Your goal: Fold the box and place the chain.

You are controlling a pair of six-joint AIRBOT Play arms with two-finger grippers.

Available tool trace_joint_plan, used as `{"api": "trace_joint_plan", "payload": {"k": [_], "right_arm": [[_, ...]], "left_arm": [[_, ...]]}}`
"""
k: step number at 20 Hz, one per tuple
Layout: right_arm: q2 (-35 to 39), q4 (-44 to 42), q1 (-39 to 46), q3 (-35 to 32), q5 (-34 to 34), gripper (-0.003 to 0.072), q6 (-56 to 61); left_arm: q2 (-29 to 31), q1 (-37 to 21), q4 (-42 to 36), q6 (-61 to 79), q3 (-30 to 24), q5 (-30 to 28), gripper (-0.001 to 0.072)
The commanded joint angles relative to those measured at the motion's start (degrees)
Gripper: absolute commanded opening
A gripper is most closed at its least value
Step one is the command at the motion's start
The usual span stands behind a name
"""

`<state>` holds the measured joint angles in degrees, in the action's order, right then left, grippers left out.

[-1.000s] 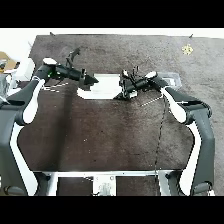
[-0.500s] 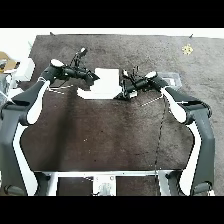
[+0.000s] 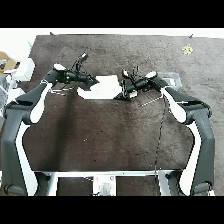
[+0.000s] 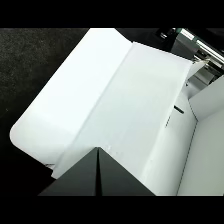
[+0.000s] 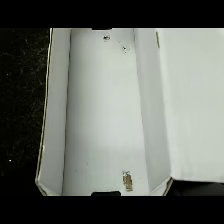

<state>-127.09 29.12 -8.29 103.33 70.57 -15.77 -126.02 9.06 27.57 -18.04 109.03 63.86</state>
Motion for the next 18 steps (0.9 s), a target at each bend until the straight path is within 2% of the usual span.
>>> {"api": "trace_joint_plan", "payload": {"k": [1,7,11,13,14,15,16,18], "right_arm": [[0.04,0.0,0.02,0.02,0.0,0.0444,-0.07],[0.02,0.0,0.04,0.02,0.02,0.0444,-0.07],[0.04,0.0,0.04,0.02,0.0,0.0444,-0.04],[0.02,0.0,0.04,0.02,-0.02,0.0445,-0.07],[0.04,0.0,0.04,0.02,-0.02,0.0444,-0.07],[0.04,0.0,0.02,0.02,0.0,0.0445,-0.07],[0.04,0.0,0.04,0.02,0.0,0.0445,-0.07],[0.04,-0.02,0.02,0.02,0.0,0.0445,-0.04]], "left_arm": [[-0.09,0.0,0.5,0.04,0.59,1.31,0.0012],[3.56,-2.51,0.35,-0.02,6.34,7.19,0.0011],[9.33,-5.31,1.09,0.07,6.6,8.68,0.0011],[10.12,-6.82,1.88,0.13,6.62,13.03,0.0013],[9.99,-7.08,4.57,1.62,6.6,16.94,0.0181],[9.81,-6.91,8.35,4.68,6.4,19.54,0.0619],[9.84,-6.47,13.29,5.25,5.33,19.69,0.0707],[9.84,-5.18,20.22,10.69,2.51,18.16,0.0705]]}}
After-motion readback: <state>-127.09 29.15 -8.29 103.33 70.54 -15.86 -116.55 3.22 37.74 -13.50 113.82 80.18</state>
